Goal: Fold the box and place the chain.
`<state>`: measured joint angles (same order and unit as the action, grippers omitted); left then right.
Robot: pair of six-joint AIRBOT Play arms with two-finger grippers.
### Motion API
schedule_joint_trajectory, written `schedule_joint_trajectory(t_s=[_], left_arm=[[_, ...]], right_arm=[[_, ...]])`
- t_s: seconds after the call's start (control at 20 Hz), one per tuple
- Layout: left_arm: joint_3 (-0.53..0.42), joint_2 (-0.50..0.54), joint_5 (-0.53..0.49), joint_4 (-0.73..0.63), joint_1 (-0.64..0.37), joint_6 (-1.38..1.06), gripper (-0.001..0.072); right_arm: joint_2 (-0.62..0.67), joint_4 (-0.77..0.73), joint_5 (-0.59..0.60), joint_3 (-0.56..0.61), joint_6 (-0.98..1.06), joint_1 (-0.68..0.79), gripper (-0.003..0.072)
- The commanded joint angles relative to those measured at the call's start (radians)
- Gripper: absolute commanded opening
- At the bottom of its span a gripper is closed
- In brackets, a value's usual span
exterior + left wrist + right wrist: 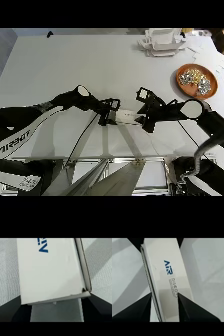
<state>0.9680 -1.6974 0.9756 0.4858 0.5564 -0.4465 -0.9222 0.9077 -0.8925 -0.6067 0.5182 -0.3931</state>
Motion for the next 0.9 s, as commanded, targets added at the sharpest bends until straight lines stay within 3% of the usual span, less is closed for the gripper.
schedule_joint_trajectory(t_s=[0.0,0.05,0.1,0.5,0.85], left_arm=[[0.001,0.0,-0.007,-0.002,-0.001,0.001,0.001],[0.001,0.0,-0.007,-0.002,-0.001,0.001,0.001],[0.001,0.0,-0.007,-0.002,-0.001,0.001,0.001],[0.001,0.0,-0.007,-0.002,-0.001,0.001,0.001],[0.001,0.0,-0.007,-0.002,-0.001,0.001,0.001]], right_arm=[[0.011,-0.146,0.038,0.0,-0.09,0.0,0.0146],[0.01,-0.188,0.072,0.0,-0.106,0.0,0.0048],[0.003,-0.215,0.106,0.0,-0.109,-0.001,0.0014],[-0.133,-0.226,0.087,0.0,-0.109,-0.087,0.0013],[-0.163,-0.223,0.101,0.0,-0.108,-0.094,0.0014]])
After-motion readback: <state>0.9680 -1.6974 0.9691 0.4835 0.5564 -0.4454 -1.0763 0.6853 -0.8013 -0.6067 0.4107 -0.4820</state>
